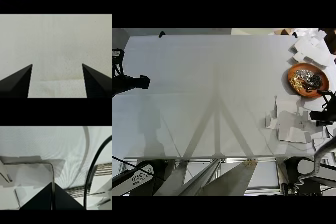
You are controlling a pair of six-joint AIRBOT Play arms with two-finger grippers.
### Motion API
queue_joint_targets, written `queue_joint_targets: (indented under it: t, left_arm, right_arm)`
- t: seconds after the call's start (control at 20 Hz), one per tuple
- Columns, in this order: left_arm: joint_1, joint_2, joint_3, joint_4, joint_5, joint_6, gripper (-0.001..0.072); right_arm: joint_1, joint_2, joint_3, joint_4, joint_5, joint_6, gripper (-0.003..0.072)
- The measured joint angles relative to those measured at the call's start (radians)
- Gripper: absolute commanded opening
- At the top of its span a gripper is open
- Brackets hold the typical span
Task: Fold the box and place the chain.
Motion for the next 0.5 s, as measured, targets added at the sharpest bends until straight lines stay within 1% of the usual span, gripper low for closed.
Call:
queue_joint_targets:
  t: [0.25,0.4,0.5]
  left_arm:
    - [0.000,0.000,0.000,0.000,0.000,0.000,0.0699]
    - [0.000,0.000,0.000,0.000,0.000,0.000,0.0699]
    - [0.000,0.000,0.000,0.000,0.000,0.000,0.0699]
  right_arm:
    - [0.000,0.014,0.000,0.029,0.091,-0.050,0.0011]
    - [0.000,0.063,0.000,0.094,0.129,-0.080,0.0011]
    - [0.000,0.112,0.000,0.166,0.127,-0.098,0.0011]
